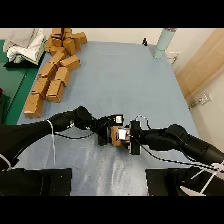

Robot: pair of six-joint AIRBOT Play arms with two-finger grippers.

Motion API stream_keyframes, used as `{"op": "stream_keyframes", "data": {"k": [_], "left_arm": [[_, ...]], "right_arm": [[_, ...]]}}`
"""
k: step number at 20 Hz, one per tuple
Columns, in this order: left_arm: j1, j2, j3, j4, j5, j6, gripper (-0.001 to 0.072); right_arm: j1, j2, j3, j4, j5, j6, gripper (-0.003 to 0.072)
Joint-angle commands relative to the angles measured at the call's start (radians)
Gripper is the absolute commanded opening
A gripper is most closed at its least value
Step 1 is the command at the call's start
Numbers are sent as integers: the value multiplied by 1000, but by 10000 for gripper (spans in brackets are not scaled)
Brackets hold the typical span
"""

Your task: Fold the box.

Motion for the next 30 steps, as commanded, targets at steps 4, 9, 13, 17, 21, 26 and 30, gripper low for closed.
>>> {"op": "stream_keyframes", "data": {"k": [4, 9, 13, 17, 21, 26, 30], "left_arm": [[0, 0, 1, 0, 0, 0, 513], [0, 0, 1, 0, 0, 0, 513], [0, 0, 1, 0, 0, 0, 513], [0, 0, 1, 0, 0, 0, 513], [0, 0, 1, 0, 0, 0, 513], [0, 0, 1, 0, 0, 0, 513], [0, 0, 1, 0, 0, 0, 513]], "right_arm": [[19, -15, 1, -101, 48, -8, 522], [99, -14, 0, -251, 84, 126, 504], [150, -13, 0, -437, 82, 305, 452], [192, -13, -6, -501, 82, 397, 452], [193, -13, -6, -518, 82, 397, 445], [193, 17, -6, -534, 83, 397, 442], [193, 24, -5, -551, 84, 398, 442]]}}
